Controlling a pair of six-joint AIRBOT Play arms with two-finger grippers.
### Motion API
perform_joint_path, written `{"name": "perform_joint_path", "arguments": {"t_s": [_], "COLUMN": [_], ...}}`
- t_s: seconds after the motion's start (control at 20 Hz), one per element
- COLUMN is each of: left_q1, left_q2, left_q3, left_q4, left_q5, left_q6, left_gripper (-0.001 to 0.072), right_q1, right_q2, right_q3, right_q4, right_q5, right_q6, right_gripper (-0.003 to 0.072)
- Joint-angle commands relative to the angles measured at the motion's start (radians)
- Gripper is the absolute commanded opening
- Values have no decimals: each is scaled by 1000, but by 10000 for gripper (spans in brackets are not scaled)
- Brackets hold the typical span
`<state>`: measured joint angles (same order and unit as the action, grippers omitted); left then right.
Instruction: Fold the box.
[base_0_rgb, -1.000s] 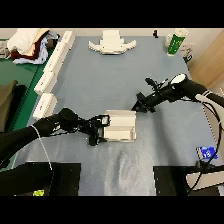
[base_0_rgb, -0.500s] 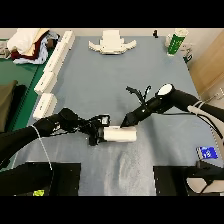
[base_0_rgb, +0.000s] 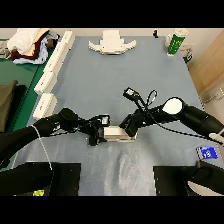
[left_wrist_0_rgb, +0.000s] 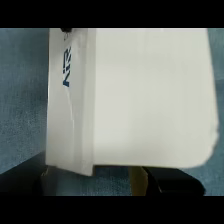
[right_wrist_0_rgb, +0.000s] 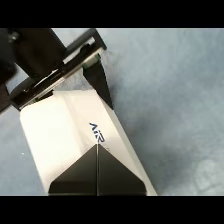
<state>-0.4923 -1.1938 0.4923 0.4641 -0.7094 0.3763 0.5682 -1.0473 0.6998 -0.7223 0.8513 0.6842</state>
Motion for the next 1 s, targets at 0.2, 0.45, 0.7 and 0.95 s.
{"name": "perform_joint_path", "arguments": {"t_s": [0.2, 0.45, 0.7, 0.95], "left_q1": [-1, -1, -1, -1], "left_q2": [0, 0, 0, 0], "left_q3": [0, 0, 0, 0], "left_q4": [0, 0, 0, 0], "left_q5": [0, 0, 0, 0], "left_q6": [0, 0, 0, 0], "left_gripper": [512, 512, 512, 512], "right_q1": [198, 338, 346, 346], "right_q2": [154, 199, 196, 130], "right_q3": [-92, -192, -190, -190], "right_q4": [-209, -402, -409, -410], "right_q5": [-195, -348, -366, -419], "right_q6": [-176, -225, -268, -351], "right_gripper": [5, 119, 477, 476]}}
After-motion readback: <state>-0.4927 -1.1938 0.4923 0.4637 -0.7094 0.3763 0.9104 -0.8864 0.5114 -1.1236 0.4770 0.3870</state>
